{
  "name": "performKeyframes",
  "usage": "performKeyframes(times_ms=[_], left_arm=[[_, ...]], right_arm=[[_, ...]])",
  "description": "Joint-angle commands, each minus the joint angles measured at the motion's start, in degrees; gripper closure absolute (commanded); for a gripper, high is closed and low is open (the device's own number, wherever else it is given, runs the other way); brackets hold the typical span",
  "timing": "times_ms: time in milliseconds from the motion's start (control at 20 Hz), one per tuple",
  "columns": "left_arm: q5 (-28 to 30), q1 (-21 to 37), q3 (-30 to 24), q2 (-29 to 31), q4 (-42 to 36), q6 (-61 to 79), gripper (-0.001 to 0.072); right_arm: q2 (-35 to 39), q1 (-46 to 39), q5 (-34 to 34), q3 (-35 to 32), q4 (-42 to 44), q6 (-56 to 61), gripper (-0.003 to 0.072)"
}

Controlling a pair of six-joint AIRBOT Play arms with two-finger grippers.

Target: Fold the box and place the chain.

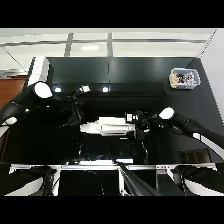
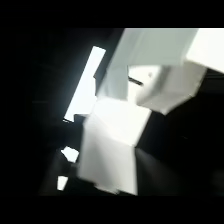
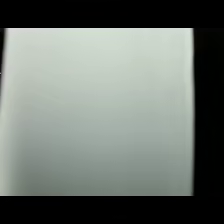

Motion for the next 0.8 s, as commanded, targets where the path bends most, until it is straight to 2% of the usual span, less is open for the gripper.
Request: performKeyframes(times_ms=[0,50,150,250,300,400,500,600,750], left_arm=[[-12.13,3.54,-1.81,-0.81,-14.36,-6.80,0.0656],[-11.30,2.95,-3.08,-1.84,-19.63,-6.08,0.0683],[-7.48,0.61,-5.14,-4.26,-29.97,-1.31,0.0684],[-1.20,-1.84,-5.33,-5.86,-37.86,5.25,0.0684],[4.09,-2.51,-5.29,-5.97,-39.43,9.60,0.0685],[15.47,-2.73,-5.29,-5.99,-39.17,10.05,0.0685],[23.15,-2.78,-5.31,-6.12,-35.89,10.05,0.0685],[25.33,-3.17,-5.31,-7.41,-32.22,9.57,0.0685],[20.90,-4.09,-5.31,-11.34,-31.04,8.63,0.0685]], right_arm=[[-0.04,0.00,0.15,0.02,0.00,-0.02,0.0610],[-0.02,0.00,0.15,0.02,0.04,-0.02,0.0611],[-0.02,-0.02,0.17,0.04,0.09,0.04,0.0610],[-0.02,-0.02,0.15,0.02,0.09,0.04,0.0610],[-0.02,-0.02,0.17,0.02,0.11,0.07,0.0610],[-0.02,-0.02,0.17,0.04,0.09,0.04,0.0610],[-0.02,-0.02,0.17,0.02,0.11,0.04,0.0610],[-0.02,-0.02,0.17,0.02,0.11,0.04,0.0611],[-0.02,-0.02,0.15,0.02,0.13,0.04,0.0610]])
